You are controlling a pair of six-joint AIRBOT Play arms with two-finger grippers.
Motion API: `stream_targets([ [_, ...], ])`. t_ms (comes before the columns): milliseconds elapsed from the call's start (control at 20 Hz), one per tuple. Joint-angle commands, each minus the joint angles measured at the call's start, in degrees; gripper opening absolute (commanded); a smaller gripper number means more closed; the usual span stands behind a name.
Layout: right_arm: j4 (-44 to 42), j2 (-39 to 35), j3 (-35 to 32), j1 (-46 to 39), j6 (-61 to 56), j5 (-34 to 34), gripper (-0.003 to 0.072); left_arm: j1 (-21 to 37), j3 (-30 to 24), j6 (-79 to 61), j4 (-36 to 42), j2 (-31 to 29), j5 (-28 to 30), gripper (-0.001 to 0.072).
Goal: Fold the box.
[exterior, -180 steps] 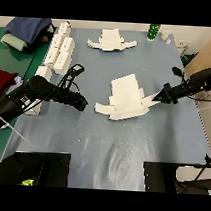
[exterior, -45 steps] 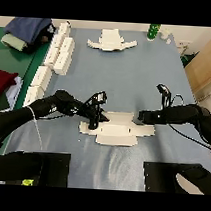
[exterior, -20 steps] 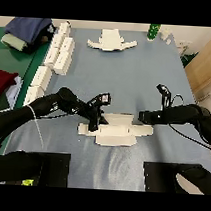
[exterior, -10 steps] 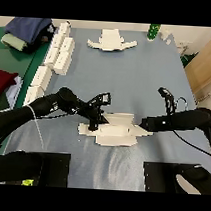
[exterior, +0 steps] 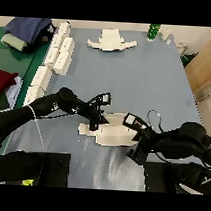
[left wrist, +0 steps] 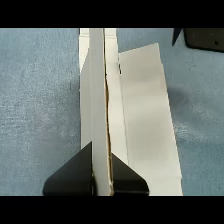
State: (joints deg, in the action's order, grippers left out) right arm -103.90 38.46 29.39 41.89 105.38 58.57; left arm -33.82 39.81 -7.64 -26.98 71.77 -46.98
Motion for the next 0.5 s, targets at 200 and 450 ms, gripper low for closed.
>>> stream_targets([
  [200, 10.4, 16.6, 0.0, 6.6, 1.7, -13.5, 0.0714, 0.0, 0.0, 0.0, 0.0, 0.0, 0.0, 0.0012],
  [450, 15.7, 17.2, 0.8, 6.6, -7.8, -12.4, 0.0713, 0.0, 0.0, 0.0, 0.0, 0.0, 0.0, 0.0012],
])
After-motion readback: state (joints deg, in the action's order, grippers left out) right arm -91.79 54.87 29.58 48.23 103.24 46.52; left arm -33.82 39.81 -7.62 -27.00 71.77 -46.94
